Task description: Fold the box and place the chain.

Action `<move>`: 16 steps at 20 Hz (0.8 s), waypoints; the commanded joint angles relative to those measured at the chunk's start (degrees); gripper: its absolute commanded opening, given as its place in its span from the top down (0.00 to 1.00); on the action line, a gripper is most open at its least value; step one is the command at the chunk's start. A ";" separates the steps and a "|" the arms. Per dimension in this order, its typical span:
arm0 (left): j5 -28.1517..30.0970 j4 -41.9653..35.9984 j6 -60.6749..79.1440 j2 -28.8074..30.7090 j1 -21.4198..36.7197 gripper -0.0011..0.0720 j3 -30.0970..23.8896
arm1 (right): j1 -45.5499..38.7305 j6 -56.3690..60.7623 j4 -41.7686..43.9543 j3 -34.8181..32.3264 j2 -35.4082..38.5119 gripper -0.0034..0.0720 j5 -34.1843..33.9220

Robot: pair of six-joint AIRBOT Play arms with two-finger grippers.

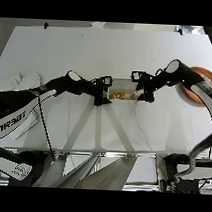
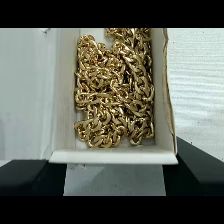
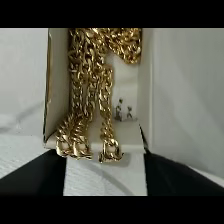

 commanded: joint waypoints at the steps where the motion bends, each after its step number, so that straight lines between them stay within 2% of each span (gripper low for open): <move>1: 0.02 0.00 -0.04 -0.04 0.00 0.69 -0.02 | 1.07 -0.94 0.20 -0.04 -0.66 0.52 -0.76; 3: 0.02 0.00 -0.04 -0.04 0.00 0.69 -0.02 | 1.07 -0.94 -0.87 -0.02 -0.63 0.74 -0.28; 4: 0.02 0.00 -0.04 -0.04 0.00 0.69 -0.02 | 1.07 -0.94 -1.53 -0.02 -0.61 0.76 -0.15; 5: 0.02 0.00 -0.04 -0.04 0.00 0.69 -0.02 | 1.07 -0.94 -2.14 0.00 -0.52 0.83 0.22; 6: 0.02 0.00 -0.04 -0.04 0.00 0.69 -0.02 | 1.07 -0.94 -2.60 0.00 -0.35 0.94 0.90; 16: 0.02 0.00 -0.04 -0.04 0.00 0.69 -0.02 | 0.96 -0.74 -4.68 0.07 4.17 0.94 0.92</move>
